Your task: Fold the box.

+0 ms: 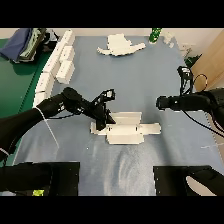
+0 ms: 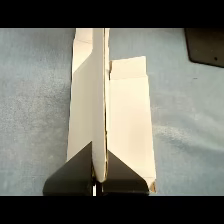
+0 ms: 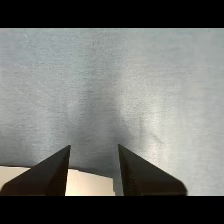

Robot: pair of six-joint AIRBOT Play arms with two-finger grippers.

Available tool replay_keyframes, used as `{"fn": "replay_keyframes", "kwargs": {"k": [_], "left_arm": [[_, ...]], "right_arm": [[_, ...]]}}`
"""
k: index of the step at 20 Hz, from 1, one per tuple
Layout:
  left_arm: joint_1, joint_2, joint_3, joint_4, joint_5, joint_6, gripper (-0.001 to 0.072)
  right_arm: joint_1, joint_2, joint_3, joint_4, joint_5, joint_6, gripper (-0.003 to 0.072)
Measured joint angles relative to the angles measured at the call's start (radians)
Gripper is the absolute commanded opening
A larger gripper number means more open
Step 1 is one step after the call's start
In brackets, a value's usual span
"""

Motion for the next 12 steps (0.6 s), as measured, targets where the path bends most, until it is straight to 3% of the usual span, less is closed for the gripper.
{"fn": "replay_keyframes", "kwargs": {"k": [5,12], "left_arm": [[0.054,-0.01,0.046,0.008,-0.089,-0.06,0.0013],[0.085,-0.112,0.078,-0.003,-0.23,-0.13,0.0013]], "right_arm": [[0.0,0.0,0.0,0.022,-0.01,0.002,0.0446],[0.0,0.0,0.0,0.06,-0.017,0.002,0.0446]]}}
